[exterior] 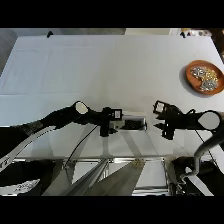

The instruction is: Fold the box and place the chain.

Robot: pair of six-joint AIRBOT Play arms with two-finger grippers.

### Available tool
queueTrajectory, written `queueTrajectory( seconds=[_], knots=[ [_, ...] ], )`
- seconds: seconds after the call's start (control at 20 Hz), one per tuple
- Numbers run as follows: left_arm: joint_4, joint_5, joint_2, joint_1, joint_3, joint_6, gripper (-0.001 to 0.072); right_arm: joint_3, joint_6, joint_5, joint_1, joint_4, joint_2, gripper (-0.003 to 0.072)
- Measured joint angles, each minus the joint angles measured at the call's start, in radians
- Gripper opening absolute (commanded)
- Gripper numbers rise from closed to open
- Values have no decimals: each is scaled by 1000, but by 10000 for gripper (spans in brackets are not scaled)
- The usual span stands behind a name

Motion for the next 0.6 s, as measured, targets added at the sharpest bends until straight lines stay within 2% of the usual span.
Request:
queueTrajectory(
  seconds=[0.25,0.6],
  knots=[
    [0,0,0,0,0,0,50,-60,-251,-97,58,64,-56,345],
    [0,0,0,0,0,0,50,-75,-344,-160,103,82,-131,343]
  ],
)
